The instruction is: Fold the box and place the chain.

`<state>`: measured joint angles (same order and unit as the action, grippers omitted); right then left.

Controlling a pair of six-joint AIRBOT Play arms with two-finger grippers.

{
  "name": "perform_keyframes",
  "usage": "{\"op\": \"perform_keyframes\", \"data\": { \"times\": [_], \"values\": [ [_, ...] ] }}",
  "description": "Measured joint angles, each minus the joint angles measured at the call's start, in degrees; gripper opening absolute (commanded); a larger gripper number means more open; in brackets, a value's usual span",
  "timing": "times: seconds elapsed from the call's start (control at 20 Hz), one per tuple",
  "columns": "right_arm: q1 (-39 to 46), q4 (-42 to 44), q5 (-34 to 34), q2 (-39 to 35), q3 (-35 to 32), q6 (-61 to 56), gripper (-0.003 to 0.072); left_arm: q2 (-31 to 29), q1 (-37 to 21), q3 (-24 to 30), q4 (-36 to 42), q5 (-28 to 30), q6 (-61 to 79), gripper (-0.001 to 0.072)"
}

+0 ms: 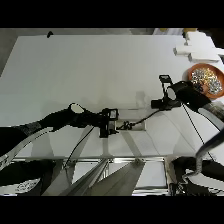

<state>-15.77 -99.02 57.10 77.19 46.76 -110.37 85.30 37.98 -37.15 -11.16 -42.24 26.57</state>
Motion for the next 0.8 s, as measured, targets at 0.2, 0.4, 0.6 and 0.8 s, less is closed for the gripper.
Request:
{"op": "perform_keyframes", "data": {
  "times": [0.2,0.4,0.6,0.8],
  "values": [
    [-1.4,0.0,2.0,-6.3,0.0,2.0,0.0017,0.0,0.0,0.0,0.0,0.0,0.0,0.022],
    [-5.3,0.3,7.0,-15.6,0.1,2.5,0.0017,0.0,0.0,0.0,0.0,0.0,0.0,0.022],
    [-12.2,3.1,13.5,-25.7,0.1,2.3,0.0017,0.0,0.0,0.0,0.0,0.0,0.0,0.022],
    [-20.3,7.4,16.3,-32.6,0.1,-0.8,0.0017,0.0,0.0,0.0,0.0,0.0,0.0,0.022]
  ]
}}
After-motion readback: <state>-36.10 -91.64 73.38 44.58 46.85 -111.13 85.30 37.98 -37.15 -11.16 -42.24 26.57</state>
